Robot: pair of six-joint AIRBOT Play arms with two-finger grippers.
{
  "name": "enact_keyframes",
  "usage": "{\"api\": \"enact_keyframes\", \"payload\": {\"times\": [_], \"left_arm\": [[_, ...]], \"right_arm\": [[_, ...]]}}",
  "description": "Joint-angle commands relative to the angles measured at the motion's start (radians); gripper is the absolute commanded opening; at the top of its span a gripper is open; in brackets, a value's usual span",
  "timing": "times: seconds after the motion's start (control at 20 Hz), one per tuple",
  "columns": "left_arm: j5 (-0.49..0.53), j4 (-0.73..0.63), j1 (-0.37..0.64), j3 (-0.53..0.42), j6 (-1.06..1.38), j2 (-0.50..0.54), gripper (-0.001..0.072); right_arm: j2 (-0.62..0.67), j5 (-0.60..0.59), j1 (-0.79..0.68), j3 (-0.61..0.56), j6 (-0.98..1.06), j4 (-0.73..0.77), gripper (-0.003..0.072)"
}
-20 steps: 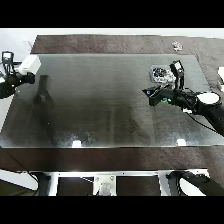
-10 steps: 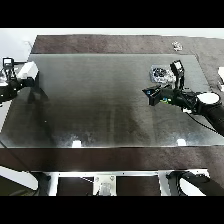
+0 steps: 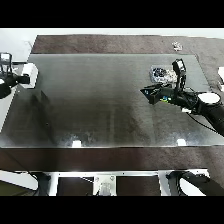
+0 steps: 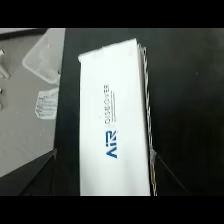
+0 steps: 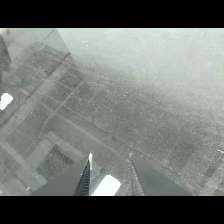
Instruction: Fold the box and place the chain.
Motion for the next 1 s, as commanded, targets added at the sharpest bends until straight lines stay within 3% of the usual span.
{"api": "enact_keyframes", "payload": {"times": [0.0, 0.05, 0.1, 0.15, 0.2, 0.25, 0.35, 0.55, 0.75, 0.95], "left_arm": [[-0.063, 0.075, 0.000, 0.000, 0.000, 0.109, 0.0720], [-0.101, 0.075, 0.000, 0.000, -0.006, 0.141, 0.0720], [-0.152, 0.075, 0.000, 0.000, -0.018, 0.169, 0.0697], [-0.224, 0.075, 0.000, 0.000, -0.029, 0.198, 0.0524], [-0.315, 0.074, 0.000, 0.000, -0.030, 0.229, 0.0186], [-0.410, 0.071, 0.000, 0.000, -0.029, 0.258, 0.0021], [-0.536, -0.016, 0.000, -0.011, -0.053, 0.319, 0.0015], [-0.548, -0.300, -0.045, -0.168, 0.198, 0.517, 0.0014], [-0.489, -0.494, -0.172, -0.428, 0.351, 0.706, 0.0014], [-0.300, -0.620, -0.366, -0.684, 0.541, 0.823, 0.0014]], "right_arm": [[0.000, 0.000, 0.001, 0.000, 0.000, 0.004, 0.0357], [0.000, 0.000, 0.001, 0.000, 0.000, 0.004, 0.0351], [0.001, -0.001, 0.000, 0.000, 0.000, 0.008, 0.0255], [0.001, -0.011, 0.000, 0.000, 0.000, 0.008, 0.0130], [0.003, -0.026, 0.000, 0.000, -0.001, 0.008, 0.0052], [0.006, -0.043, 0.001, 0.000, -0.001, 0.009, 0.0007], [0.018, -0.111, 0.001, -0.001, 0.000, 0.011, 0.0006], [0.071, -0.166, 0.002, -0.008, -0.001, 0.010, 0.0005], [0.183, -0.292, 0.041, -0.082, 0.000, 0.010, 0.0004], [0.350, -0.404, 0.081, -0.256, -0.001, 0.007, 0.0004]]}}
